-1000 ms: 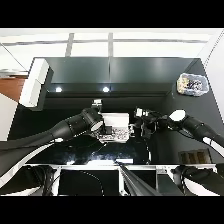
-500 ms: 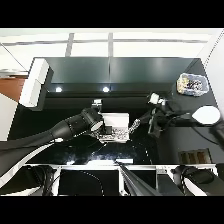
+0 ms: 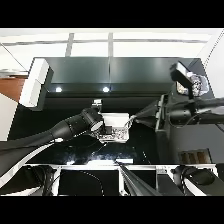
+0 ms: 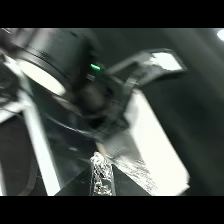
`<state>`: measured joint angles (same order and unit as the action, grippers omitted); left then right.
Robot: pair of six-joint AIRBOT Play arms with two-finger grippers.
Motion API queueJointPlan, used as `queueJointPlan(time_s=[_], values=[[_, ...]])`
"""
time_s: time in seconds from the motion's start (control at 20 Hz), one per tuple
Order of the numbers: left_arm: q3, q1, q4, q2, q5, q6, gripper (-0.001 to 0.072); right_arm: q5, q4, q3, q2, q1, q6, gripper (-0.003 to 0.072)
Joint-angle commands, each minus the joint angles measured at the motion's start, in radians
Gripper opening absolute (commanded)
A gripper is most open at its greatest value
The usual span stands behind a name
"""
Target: Fold the box and place the chain.
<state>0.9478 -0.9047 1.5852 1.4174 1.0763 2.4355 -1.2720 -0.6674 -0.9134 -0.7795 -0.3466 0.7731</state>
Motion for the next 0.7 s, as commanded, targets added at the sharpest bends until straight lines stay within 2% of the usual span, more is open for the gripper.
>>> queueJointPlan(time_s=[0.0, 0.15, 0.3, 0.35, 0.45, 0.65], values=[[0.000, 0.000, 0.000, 0.000, 0.000, -0.001, 0.0031, 0.004, 0.049, -0.012, -0.105, -0.070, 0.035, 0.0040], [0.000, 0.000, 0.000, 0.000, -0.005, 0.000, 0.0031, 0.018, -0.016, 0.018, -0.198, -0.069, 0.035, 0.0040], [0.000, 0.000, 0.000, 0.000, -0.006, 0.000, 0.0031, 0.024, -0.022, 0.069, -0.278, -0.082, 0.035, 0.0043], [0.000, 0.000, 0.000, 0.000, -0.005, -0.001, 0.0032, 0.023, -0.023, 0.079, -0.292, -0.086, 0.036, 0.0176], [0.000, 0.000, 0.000, 0.000, -0.008, 0.000, 0.0033, 0.005, -0.051, 0.077, -0.292, -0.081, 0.058, 0.0699], [0.000, 0.000, 0.000, 0.000, -0.010, 0.000, 0.0033, -0.184, -0.170, 0.027, -0.263, 0.060, 0.093, 0.0695]])
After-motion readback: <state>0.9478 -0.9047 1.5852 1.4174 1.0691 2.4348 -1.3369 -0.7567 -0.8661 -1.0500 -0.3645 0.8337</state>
